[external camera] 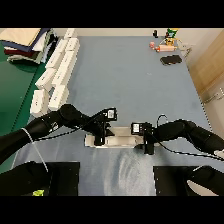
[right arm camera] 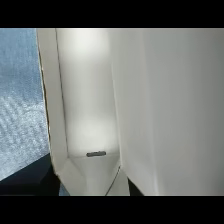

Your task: Fold the box.

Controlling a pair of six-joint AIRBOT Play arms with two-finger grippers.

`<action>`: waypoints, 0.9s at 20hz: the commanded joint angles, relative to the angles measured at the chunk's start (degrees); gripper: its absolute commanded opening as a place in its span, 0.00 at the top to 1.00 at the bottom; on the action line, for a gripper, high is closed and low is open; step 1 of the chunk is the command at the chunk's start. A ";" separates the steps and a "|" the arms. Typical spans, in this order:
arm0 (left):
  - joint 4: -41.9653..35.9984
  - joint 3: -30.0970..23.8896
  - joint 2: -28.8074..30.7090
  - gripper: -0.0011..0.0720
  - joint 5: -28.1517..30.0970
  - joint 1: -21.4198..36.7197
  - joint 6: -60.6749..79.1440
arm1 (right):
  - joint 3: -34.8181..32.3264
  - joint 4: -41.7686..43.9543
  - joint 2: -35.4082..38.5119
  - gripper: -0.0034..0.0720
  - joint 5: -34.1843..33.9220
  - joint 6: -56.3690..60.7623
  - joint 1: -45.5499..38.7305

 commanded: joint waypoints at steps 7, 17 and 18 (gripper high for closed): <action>-0.20 -0.02 0.02 0.97 0.11 0.04 0.13 | -0.02 -0.02 -0.04 0.35 -0.09 0.04 0.02; -0.17 0.00 0.04 0.37 -0.20 0.07 -3.98 | -0.02 -0.02 -0.04 0.35 -0.09 0.04 0.02; 0.04 0.00 0.04 0.37 -0.04 0.07 -4.17 | -0.02 -0.02 -0.04 0.35 -0.09 0.04 0.02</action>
